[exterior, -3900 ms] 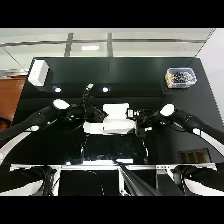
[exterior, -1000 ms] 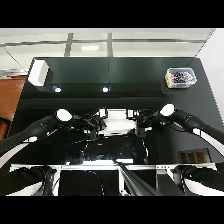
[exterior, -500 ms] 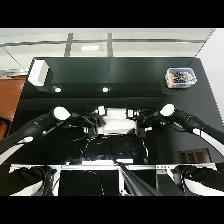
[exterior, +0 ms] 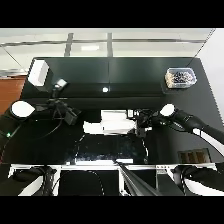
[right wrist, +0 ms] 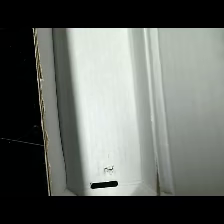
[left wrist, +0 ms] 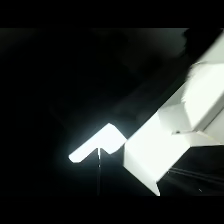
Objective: Fold the box and place the chain.
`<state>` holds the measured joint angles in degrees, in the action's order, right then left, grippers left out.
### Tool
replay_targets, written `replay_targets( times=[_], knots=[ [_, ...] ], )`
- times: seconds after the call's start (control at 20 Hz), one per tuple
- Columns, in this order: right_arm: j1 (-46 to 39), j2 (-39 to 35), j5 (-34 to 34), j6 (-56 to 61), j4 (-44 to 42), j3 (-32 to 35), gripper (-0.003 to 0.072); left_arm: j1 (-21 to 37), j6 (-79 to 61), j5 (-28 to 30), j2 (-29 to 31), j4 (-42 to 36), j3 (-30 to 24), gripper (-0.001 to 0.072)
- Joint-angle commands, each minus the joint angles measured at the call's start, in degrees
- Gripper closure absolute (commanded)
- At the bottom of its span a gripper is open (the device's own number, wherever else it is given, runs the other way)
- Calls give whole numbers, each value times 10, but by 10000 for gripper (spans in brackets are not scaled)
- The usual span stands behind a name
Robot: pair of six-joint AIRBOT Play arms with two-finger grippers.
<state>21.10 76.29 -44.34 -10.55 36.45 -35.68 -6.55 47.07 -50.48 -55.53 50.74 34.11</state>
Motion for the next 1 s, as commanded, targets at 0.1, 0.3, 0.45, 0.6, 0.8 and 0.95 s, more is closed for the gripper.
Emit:
replay_targets(
  times=[0.1, 0.3, 0.45, 0.6, 0.8, 0.95],
  knots=[
    [0, 0, 0, 0, 0, 0, 374, 156, 138, -190, -111, -132, -71, 685],
    [0, 0, 0, 0, 0, 0, 373, 131, 125, -162, -207, -219, -71, 685],
    [0, 0, 0, 0, 0, 0, 373, 69, 135, -113, -232, -214, -56, 685],
    [0, 0, 0, 0, 0, 0, 374, 17, 136, -104, -247, -201, -39, 685],
    [0, 0, 0, 0, 0, 0, 373, -7, 122, -108, -248, -213, -13, 685],
    [0, 0, 0, 0, 0, 0, 373, -1, 65, -162, -248, -224, 13, 685]
  ],
)
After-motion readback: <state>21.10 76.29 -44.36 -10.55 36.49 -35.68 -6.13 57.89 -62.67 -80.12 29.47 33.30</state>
